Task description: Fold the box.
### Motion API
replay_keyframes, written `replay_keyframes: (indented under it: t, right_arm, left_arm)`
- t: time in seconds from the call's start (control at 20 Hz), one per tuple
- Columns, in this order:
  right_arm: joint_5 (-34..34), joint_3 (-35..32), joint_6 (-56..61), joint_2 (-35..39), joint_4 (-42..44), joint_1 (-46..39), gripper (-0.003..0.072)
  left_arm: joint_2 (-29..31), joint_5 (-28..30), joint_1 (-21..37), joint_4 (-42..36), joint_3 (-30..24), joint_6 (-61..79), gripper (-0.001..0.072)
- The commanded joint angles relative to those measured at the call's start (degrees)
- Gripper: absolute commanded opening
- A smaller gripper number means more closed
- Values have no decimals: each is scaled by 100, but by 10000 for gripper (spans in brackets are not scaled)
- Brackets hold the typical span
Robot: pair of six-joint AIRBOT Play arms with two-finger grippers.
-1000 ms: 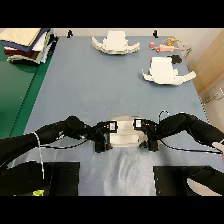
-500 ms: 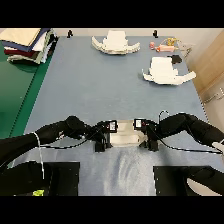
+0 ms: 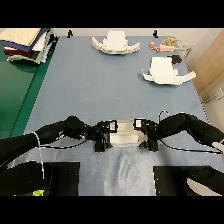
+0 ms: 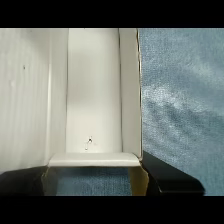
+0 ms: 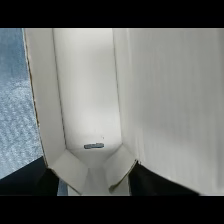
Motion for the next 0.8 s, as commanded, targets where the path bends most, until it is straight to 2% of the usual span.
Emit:
replay_keyframes:
  t: [0.0, 0.5, 0.55, 0.6, 0.75]
  right_arm:
    - [0, 4, 0, 4, 2, -2, 543]
    - [0, 4, 0, -9, 0, -2, 544]
    - [2, 7, 15, -9, 0, -2, 567]
    - [2, 7, 109, -9, 0, -2, 720]
    - [0, 20, 581, -7, -61, -2, 715]
  left_arm:
    - [-2, -7, 7, 2, -2, 0, 527]
    - [-2, -4, 7, 2, -2, 0, 527]
    - [-2, -4, 7, 2, -2, 0, 527]
    - [-2, -2, 7, 2, -2, 0, 527]
    - [-2, -4, 7, 2, 0, 0, 527]
